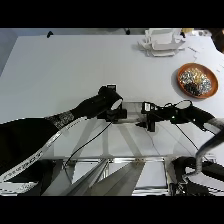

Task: Fold the box and place the chain.

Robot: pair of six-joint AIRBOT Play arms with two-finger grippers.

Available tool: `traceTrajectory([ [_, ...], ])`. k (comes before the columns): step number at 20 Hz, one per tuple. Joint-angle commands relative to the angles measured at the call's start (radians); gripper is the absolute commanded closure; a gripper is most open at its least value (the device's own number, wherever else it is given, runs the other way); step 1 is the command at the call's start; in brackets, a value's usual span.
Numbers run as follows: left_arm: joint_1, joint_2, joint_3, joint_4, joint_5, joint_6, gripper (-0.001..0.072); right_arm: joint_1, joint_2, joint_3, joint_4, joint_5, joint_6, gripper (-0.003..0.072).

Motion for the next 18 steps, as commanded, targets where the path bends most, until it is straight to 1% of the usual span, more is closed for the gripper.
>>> traceTrajectory([
  [1,-0.002,-0.004,-0.001,-0.003,-0.003,0.017,0.0687,0.0,0.001,0.0,0.0,0.0,0.0,0.0207],
  [3,-0.002,-0.004,-0.001,-0.002,-0.003,0.018,0.0612,0.0,0.001,0.0,0.0,0.0,0.0,0.0207],
  [5,-0.002,-0.004,-0.001,0.002,-0.002,0.018,0.0607,0.0,0.001,0.0,0.0,0.0,0.0,0.0207],
  [6,-0.002,-0.004,-0.001,0.002,-0.001,0.019,0.0609,0.0,0.001,0.0,0.0,0.0,0.0,0.0207],
  [7,-0.002,-0.004,-0.001,0.002,-0.003,0.019,0.0642,0.0,0.001,0.0,0.0,0.0,0.0,0.0207],
  [8,-0.002,-0.004,-0.001,0.001,-0.003,0.019,0.0703,0.0,0.001,0.0,0.0,0.0,0.0,0.0207],
  [11,0.0,-0.002,-0.001,0.001,-0.013,0.028,0.0705,0.0,0.001,0.0,0.0,0.0,0.0,0.0207],
  [12,0.002,-0.001,-0.001,-0.002,-0.015,0.043,0.0661,0.0,0.001,0.0,0.0,0.0,0.0,0.0207],
  [13,0.003,0.002,-0.001,-0.007,-0.019,0.057,0.0581,0.0,0.001,0.0,0.0,0.0,0.0,0.0207],
  [14,0.005,0.008,-0.001,-0.007,-0.023,0.07,0.0482,0.0,0.001,0.0,0.0,0.0,0.0,0.0207],
  [15,0.009,0.018,-0.001,-0.007,-0.025,0.076,0.0366,0.0,0.001,0.0,0.0,0.0,0.0,0.0207],
  [16,0.014,0.032,-0.001,-0.007,-0.029,0.076,0.0233,0.0,0.001,0.0,0.0,0.0,0.0,0.0207],
  [17,0.021,0.049,-0.001,-0.007,-0.029,0.092,0.0179,0.0,0.001,0.0,0.0,0.0,0.0,0.0207],
  [18,0.029,0.071,-0.001,-0.007,-0.03,0.122,0.0179,0.0,0.001,0.0,0.0,0.0,0.0,0.0207],
])
